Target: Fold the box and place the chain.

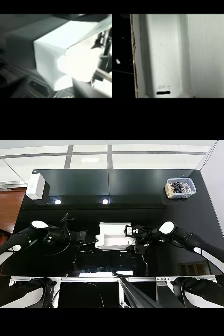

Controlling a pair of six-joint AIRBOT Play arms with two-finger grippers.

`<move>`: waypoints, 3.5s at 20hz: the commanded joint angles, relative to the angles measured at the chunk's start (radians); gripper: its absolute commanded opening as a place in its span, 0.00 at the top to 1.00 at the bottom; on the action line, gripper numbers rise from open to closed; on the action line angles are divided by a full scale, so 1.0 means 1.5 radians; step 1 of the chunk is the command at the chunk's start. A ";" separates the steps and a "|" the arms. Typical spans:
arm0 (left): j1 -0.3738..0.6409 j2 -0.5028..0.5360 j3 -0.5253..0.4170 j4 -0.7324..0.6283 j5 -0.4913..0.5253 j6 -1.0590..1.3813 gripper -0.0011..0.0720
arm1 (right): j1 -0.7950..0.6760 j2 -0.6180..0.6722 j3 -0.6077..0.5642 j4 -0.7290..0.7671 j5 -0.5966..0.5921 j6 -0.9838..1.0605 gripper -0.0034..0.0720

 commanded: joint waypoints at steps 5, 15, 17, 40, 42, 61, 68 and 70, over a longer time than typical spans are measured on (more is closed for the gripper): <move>-0.026 -0.001 0.010 -0.010 -0.020 0.007 0.24 | 0.000 0.000 0.000 0.000 0.000 0.000 0.73; -0.143 -0.001 0.138 0.193 0.039 -0.220 0.43 | 0.000 0.000 0.000 0.000 0.000 0.000 0.73; -0.167 -0.001 0.158 0.239 0.049 -0.267 0.45 | 0.000 0.000 0.000 0.000 0.000 0.000 0.73; -0.344 -0.044 0.259 0.572 0.119 -0.748 0.62 | 0.000 0.000 0.000 0.000 0.000 0.000 0.73; -0.372 -0.060 0.286 0.615 0.106 -0.807 0.62 | 0.000 0.000 0.000 0.000 0.000 0.000 0.73; -0.433 -0.119 0.344 0.673 0.047 -1.007 0.62 | 0.000 0.000 0.000 0.000 0.000 0.000 0.73; -0.436 -0.119 0.344 0.673 0.048 -1.005 0.96 | 0.000 0.000 0.000 0.000 0.000 0.000 0.73; -0.436 -0.119 0.345 0.673 0.048 -1.004 0.88 | 0.000 0.000 0.000 0.000 0.000 0.000 0.73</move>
